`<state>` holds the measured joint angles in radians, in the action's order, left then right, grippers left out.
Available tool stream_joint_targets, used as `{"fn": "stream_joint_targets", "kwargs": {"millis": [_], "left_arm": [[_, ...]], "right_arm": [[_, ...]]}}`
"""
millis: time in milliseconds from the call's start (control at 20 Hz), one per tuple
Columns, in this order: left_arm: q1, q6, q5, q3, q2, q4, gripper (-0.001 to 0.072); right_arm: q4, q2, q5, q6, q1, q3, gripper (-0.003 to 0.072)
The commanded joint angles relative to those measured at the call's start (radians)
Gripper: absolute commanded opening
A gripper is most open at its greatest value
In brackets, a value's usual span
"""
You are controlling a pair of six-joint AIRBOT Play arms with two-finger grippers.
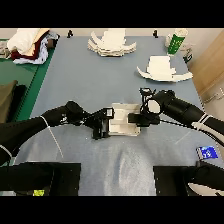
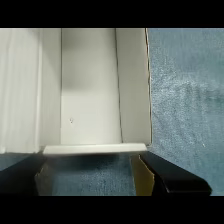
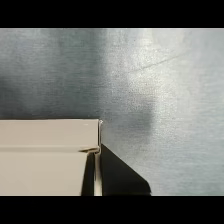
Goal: Fold the box.
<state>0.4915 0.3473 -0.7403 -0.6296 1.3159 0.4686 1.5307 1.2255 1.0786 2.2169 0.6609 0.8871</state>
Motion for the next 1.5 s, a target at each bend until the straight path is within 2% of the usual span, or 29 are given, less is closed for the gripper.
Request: {"fn": "stream_joint_targets", "kwargs": {"millis": [0,250,300,350,500,600,650,700,950,1150,1250,1300,1350,1400,1450], "left_arm": [[0.013,0.0,0.001,0.0,0.0,-0.001,0.0653],[0.016,0.0,0.001,0.0,0.0,-0.002,0.065],[0.016,0.0,0.0,0.0,0.0,-0.001,0.0515],[0.016,0.0,0.0,0.0,0.0,-0.001,0.0344],[0.016,0.0,0.0,0.0,0.0,-0.001,0.0335],[0.016,0.0,0.0,0.0,0.0,-0.001,0.0335],[0.016,0.0,0.0,0.0,0.0,-0.001,0.0335],[0.016,0.0,0.0,0.0,0.0,-0.001,0.0335],[0.016,0.0,0.001,0.0,0.0,-0.001,0.0335],[0.016,0.0,0.0,0.0,0.0,-0.001,0.0336],[0.016,0.0,0.0,0.0,0.0,-0.001,0.0336],[0.016,0.0,0.0,0.0,0.0,-0.001,0.0336],[0.016,0.0,0.0,0.0,0.0,-0.001,0.0335],[0.016,0.0,0.0,0.0,0.0,-0.001,0.0335],[0.016,0.0,0.0,0.0,0.0,-0.001,0.0335]], "right_arm": [[0.005,0.019,-0.001,0.02,0.007,0.001,0.0014],[-0.001,0.022,-0.006,0.035,0.027,0.001,0.0014],[-0.002,0.022,-0.006,0.035,0.027,0.001,0.0014],[-0.002,0.022,-0.006,0.035,0.027,0.001,0.0014],[-0.002,0.022,-0.006,0.034,0.029,0.001,0.0016],[-0.01,0.022,-0.014,0.034,0.029,0.001,0.0047],[-0.01,0.022,-0.014,0.034,0.029,0.001,0.0249],[-0.014,0.021,-0.014,0.033,0.029,0.001,0.0373],[-0.01,-0.021,0.001,0.027,0.024,0.003,0.0387],[0.0,-0.097,0.071,0.032,0.015,0.003,0.0387],[0.002,-0.161,0.104,0.035,-0.011,0.003,0.0366],[0.018,-0.192,0.116,0.035,-0.04,0.003,0.0178],[0.034,-0.212,0.122,0.035,-0.082,0.003,0.0041],[0.032,-0.219,0.121,0.024,-0.146,0.003,0.0002],[-0.002,-0.214,0.11,-0.026,-0.216,0.003,0.0003]]}}
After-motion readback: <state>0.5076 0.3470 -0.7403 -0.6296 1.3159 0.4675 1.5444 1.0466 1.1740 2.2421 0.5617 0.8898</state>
